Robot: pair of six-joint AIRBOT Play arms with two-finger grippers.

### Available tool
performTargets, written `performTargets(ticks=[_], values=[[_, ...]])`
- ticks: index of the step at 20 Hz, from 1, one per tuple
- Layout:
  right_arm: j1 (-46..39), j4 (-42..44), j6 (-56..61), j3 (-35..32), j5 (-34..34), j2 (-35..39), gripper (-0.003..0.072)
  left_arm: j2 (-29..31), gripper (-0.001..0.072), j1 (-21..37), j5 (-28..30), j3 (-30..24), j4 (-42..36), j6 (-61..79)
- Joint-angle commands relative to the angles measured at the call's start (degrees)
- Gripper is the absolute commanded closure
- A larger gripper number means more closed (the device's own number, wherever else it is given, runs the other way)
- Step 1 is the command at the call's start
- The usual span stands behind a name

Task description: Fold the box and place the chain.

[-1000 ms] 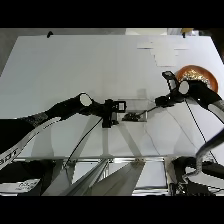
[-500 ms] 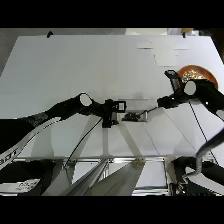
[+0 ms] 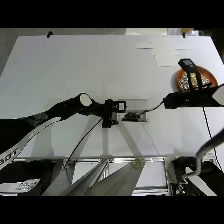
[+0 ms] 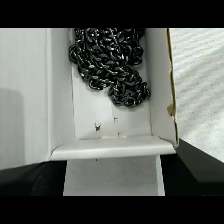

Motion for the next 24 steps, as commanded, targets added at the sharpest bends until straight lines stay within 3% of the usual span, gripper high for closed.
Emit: performTargets(ticks=[1,5,8,10,16,17,19,20,23,24], values=[[2.21,14.03,-6.75,0.04,1.86,6.32,0.0667,0.04,0.0647,0.04,0.00,0.00,0.00,0.00],[7.19,23.61,-9.68,0.04,-1.49,6.82,0.0667,0.04,0.0647,0.04,0.00,0.00,0.00,0.02],[12.52,22.95,-12.15,0.02,-10.14,4.85,0.0667,0.04,0.0647,0.04,0.00,0.00,0.00,0.02],[15.15,22.36,-12.15,0.02,-11.63,1.77,0.0666,0.04,0.0647,0.04,0.00,0.00,0.00,0.02],[18.40,14.58,-11.80,0.02,-10.56,-9.73,0.0663,0.04,0.0647,0.04,0.00,0.00,0.00,0.02],[18.38,14.14,-11.69,0.02,-10.49,-10.88,0.0618,0.04,0.0647,0.04,0.00,0.00,0.00,0.02],[18.38,14.14,-11.69,0.07,-10.12,-11.52,0.0440,0.04,0.0647,0.04,0.00,0.00,0.00,0.02],[18.18,14.19,-11.72,0.39,-9.92,-11.26,0.0413,0.04,0.0647,0.04,0.00,0.00,0.00,0.02],[12.81,13.90,-11.72,6.27,-2.71,-10.84,0.0431,0.04,0.0647,0.04,0.00,0.00,0.00,0.02],[9.92,13.03,-11.65,8.72,-0.37,-10.84,0.0482,0.04,0.0647,0.04,0.00,0.00,0.00,0.02]])
